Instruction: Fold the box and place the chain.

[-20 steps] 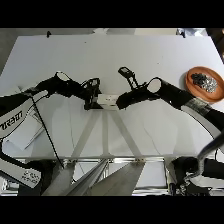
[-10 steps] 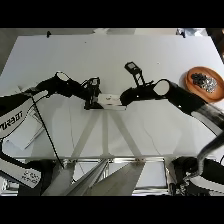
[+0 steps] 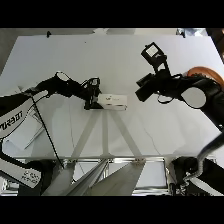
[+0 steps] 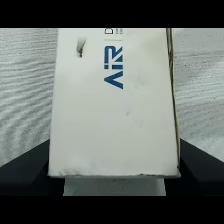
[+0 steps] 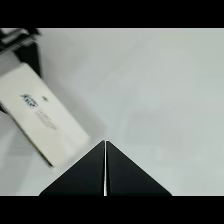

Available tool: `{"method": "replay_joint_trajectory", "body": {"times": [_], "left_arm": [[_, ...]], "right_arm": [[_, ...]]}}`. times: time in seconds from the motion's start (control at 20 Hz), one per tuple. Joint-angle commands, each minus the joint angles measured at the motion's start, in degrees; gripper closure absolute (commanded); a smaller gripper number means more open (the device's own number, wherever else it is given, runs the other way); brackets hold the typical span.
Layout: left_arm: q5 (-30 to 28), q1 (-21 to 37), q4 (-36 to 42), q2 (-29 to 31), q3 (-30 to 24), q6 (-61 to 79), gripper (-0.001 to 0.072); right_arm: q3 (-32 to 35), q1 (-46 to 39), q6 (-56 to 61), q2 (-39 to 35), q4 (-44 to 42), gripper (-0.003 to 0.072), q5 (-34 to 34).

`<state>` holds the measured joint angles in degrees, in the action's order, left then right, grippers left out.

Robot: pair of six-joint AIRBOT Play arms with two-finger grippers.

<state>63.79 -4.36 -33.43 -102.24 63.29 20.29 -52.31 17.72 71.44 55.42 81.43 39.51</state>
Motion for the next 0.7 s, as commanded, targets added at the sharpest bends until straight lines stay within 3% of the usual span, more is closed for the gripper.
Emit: {"method": "replay_joint_trajectory", "body": {"times": [0.0,0.2,0.35,0.4,0.45,0.65], "left_arm": [[0.09,0.04,-0.04,0.02,0.04,0.00,0.0374],[0.26,0.04,-0.04,0.00,0.04,0.00,0.0374],[4.09,0.04,-0.04,-0.09,0.04,-0.02,0.0379],[4.02,-0.17,0.02,-0.11,0.04,0.04,0.0496],[3.78,-0.37,-0.02,-0.02,0.04,0.20,0.0694],[4.31,-0.37,0.79,2.95,0.04,-2.34,0.0705]], "right_arm": [[-0.04,0.00,8.02,-2.93,14.14,0.0676,1.60],[-0.04,0.02,8.02,-2.91,14.08,0.0676,1.38],[-0.04,0.02,8.02,-2.91,14.08,0.0676,1.38],[-0.07,0.02,8.02,-2.91,14.08,0.0676,1.38],[-0.04,0.02,8.02,-2.91,14.08,0.0676,1.38],[-0.04,0.02,8.02,-2.91,14.08,0.0676,1.38]]}}
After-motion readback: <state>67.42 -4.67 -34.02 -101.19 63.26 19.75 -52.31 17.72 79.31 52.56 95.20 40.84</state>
